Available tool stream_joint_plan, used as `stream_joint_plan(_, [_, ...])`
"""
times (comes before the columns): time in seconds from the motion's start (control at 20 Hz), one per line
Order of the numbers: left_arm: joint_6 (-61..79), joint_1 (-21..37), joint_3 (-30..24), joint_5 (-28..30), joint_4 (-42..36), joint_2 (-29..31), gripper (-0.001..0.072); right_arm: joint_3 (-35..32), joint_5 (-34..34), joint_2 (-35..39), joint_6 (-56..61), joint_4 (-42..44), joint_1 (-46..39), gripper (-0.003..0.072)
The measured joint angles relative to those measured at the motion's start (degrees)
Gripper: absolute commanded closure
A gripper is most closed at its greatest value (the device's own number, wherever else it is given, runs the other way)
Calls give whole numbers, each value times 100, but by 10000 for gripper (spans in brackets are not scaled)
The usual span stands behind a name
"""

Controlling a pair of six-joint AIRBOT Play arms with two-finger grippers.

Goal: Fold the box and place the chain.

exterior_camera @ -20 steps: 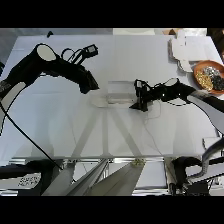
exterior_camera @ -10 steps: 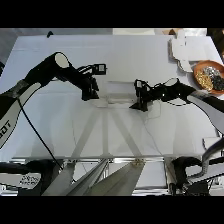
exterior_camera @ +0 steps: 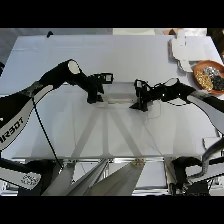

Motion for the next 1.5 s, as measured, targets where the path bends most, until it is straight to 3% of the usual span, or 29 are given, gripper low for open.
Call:
stream_joint_plan(0.2, [31, -33, 0, -2, -70, -24, 258, 0, 0, 0, 0, -2, 0, 289])
stream_joint_plan(0.3, [35, -39, 0, -15, -177, -57, 328, 0, 0, 0, 0, -2, 0, 289])
stream_joint_plan(0.75, [44, -55, 0, -315, -483, -186, 328, 0, 2, 0, 0, -2, 0, 289])
stream_joint_plan(0.85, [44, -55, 0, -328, -568, -192, 396, 0, 0, 0, 0, -2, 0, 289])
stream_joint_plan(1.0, [44, -55, 0, -323, -636, -192, 397, 0, 0, 0, 0, 0, 0, 289])
stream_joint_plan(1.1, [44, -55, 0, -319, -667, -195, 520, 2, 2, 0, -2, -2, 0, 289])
stream_joint_plan(1.3, [44, -55, 0, -264, -693, -197, 573, 2, 0, 0, 0, 0, 0, 289])
stream_joint_plan(1.5, [44, -59, 0, -205, -708, -197, 575, 2, 2, 0, -2, 0, 0, 289])
